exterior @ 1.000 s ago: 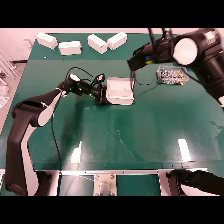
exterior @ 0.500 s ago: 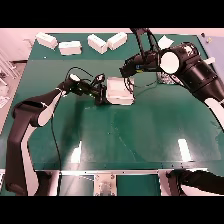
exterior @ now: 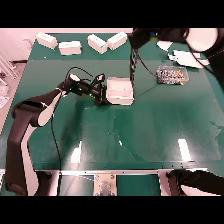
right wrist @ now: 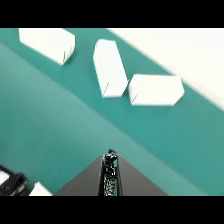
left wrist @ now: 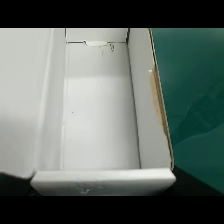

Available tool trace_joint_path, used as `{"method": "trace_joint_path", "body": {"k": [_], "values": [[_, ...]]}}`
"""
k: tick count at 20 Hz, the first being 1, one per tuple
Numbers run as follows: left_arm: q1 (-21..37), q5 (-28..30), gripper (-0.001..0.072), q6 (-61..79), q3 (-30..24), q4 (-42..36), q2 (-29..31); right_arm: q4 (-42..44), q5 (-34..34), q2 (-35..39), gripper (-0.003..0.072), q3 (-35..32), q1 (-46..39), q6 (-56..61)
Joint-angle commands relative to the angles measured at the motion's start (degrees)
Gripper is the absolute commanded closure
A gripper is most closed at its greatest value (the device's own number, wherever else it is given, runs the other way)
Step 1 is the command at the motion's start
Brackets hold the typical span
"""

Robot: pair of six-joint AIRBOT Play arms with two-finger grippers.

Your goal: Fold the box and place the chain.

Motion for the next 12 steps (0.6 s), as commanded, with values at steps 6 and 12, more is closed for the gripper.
{"method": "trace_joint_path", "body": {"k": [6, 12], "values": [[0.0, 0.1, 0.0185, 0.0, 0.0, 0.0, 0.0, -0.7, -4.5, 0.0, 0.0682, 7.4, 3.1, -7.0], [0.0, 0.1, 0.0186, 0.0, 0.0, 0.0, 0.0, -0.5, -3.6, -0.4, 0.0682, 8.7, 4.0, -7.6]]}}
